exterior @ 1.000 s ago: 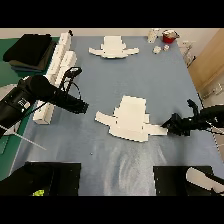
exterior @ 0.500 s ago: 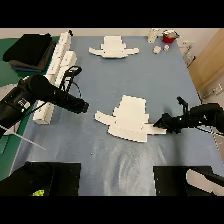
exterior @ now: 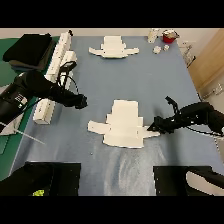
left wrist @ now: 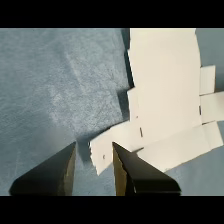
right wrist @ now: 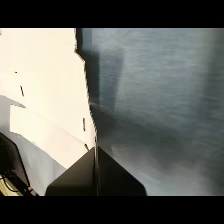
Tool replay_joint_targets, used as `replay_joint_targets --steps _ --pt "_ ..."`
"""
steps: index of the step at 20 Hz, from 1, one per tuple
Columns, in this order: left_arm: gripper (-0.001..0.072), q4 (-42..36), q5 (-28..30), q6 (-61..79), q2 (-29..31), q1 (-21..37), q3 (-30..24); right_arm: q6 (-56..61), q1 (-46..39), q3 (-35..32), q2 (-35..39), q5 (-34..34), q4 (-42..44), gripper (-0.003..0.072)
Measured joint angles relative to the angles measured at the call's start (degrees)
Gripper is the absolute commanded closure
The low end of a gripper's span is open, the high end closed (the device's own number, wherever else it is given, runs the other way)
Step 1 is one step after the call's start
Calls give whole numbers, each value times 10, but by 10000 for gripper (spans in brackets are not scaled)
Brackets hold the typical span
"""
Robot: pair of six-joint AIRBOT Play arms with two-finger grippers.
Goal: Fold the box.
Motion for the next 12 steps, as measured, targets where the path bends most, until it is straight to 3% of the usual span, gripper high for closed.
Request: replay_joint_targets --steps 7,12 --pt "357 -129 -97 69 -91 117 25 19 141 58 4 62 -12 684" --pt "357 -180 -122 121 -148 139 21 21 166 47 33 72 -19 683"
